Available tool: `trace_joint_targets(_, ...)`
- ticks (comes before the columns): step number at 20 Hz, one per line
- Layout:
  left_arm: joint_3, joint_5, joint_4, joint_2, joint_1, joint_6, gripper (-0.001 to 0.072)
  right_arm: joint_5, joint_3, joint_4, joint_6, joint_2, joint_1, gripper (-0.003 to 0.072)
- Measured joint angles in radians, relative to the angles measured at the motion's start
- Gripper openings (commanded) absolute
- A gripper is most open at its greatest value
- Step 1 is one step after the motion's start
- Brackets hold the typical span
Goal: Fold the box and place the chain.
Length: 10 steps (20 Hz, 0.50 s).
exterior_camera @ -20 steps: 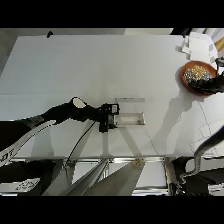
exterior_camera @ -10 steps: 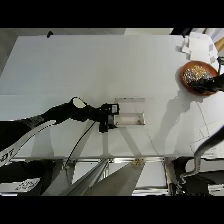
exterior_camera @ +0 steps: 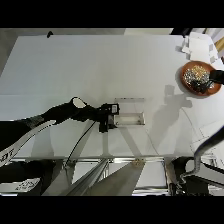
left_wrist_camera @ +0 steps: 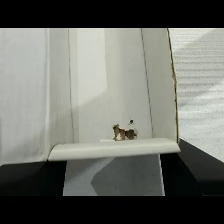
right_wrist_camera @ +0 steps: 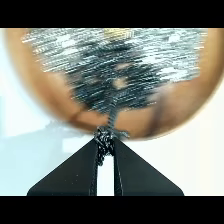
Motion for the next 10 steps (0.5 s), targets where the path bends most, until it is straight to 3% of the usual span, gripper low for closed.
trace_joint_targets(4, 0.000, 0.000, 0.000, 0.000, 0.000, 0.000, 0.0273, 0.128, 0.000, 0.120, -0.063, 0.085, 0.051, 0.0018)
trace_joint_targets(10, 0.000, 0.000, 0.000, 0.000, 0.000, 0.000, 0.0273, 0.285, 0.000, 0.176, -0.084, 0.209, 0.209, 0.0018)
